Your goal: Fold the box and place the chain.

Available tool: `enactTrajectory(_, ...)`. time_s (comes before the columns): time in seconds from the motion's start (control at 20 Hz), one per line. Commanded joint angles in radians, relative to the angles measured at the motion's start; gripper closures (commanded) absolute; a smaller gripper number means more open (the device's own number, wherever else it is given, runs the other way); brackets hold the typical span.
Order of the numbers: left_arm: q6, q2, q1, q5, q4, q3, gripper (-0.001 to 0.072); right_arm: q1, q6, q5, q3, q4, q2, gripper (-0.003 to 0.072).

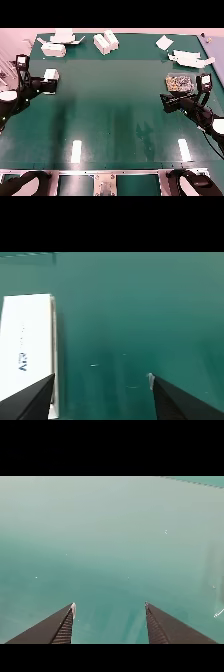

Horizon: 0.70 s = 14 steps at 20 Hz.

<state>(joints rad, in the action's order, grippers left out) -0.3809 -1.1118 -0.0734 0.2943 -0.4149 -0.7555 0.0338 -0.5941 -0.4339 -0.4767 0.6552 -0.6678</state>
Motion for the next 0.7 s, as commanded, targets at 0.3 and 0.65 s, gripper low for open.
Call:
enactTrajectory(0.3, -0.012, 0.011, 0.000, 0.074, 0.000, 0.002, -0.0011, 0.000, 0.000, 0.000, 0.000, 0.000, 0.000, 0.0178)
enactTrajectory(0.65, -0.012, 0.011, 0.000, 0.092, 0.000, 0.002, -0.0011, 0.000, 0.000, 0.000, 0.000, 0.000, 0.000, 0.0177)
